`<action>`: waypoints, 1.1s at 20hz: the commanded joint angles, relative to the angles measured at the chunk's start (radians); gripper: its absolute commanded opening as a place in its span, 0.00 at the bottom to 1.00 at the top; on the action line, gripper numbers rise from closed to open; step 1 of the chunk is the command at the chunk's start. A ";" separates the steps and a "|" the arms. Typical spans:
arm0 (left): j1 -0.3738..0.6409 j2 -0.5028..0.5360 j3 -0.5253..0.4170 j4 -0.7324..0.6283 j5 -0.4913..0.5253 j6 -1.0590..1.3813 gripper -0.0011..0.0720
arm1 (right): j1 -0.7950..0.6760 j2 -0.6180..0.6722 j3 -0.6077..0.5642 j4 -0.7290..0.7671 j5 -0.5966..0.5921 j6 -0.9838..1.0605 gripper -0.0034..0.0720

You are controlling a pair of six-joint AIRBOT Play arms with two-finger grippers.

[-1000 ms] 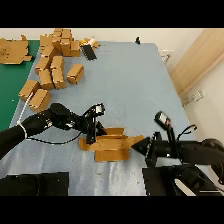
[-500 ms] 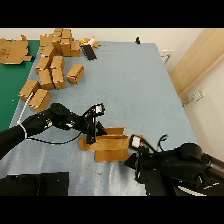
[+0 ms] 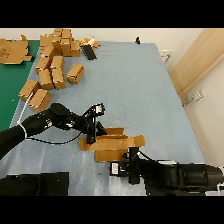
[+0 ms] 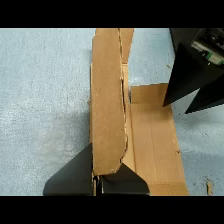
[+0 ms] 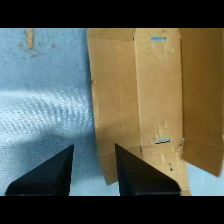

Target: Fold the box.

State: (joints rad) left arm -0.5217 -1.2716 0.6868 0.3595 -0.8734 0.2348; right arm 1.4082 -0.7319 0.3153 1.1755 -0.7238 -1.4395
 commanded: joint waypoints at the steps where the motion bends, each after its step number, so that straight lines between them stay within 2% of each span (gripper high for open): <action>1: -0.001 0.000 0.000 0.000 0.001 0.000 0.03 | 0.026 -0.071 0.001 -0.221 0.016 0.111 0.59; 4: 0.000 0.000 0.000 0.000 0.001 0.000 0.03 | 0.026 -0.080 0.001 -0.315 0.012 0.157 0.59; 8: -0.001 0.000 0.000 0.000 0.001 0.000 0.03 | 0.027 -0.057 0.016 -0.334 -0.002 0.160 0.59; 14: -0.001 0.000 0.000 0.000 0.001 0.000 0.03 | -0.007 0.053 0.028 -0.351 -0.119 0.237 0.60; 22: 0.000 0.000 0.000 0.000 0.001 0.000 0.03 | -0.032 0.032 0.028 -0.361 -0.070 0.238 0.60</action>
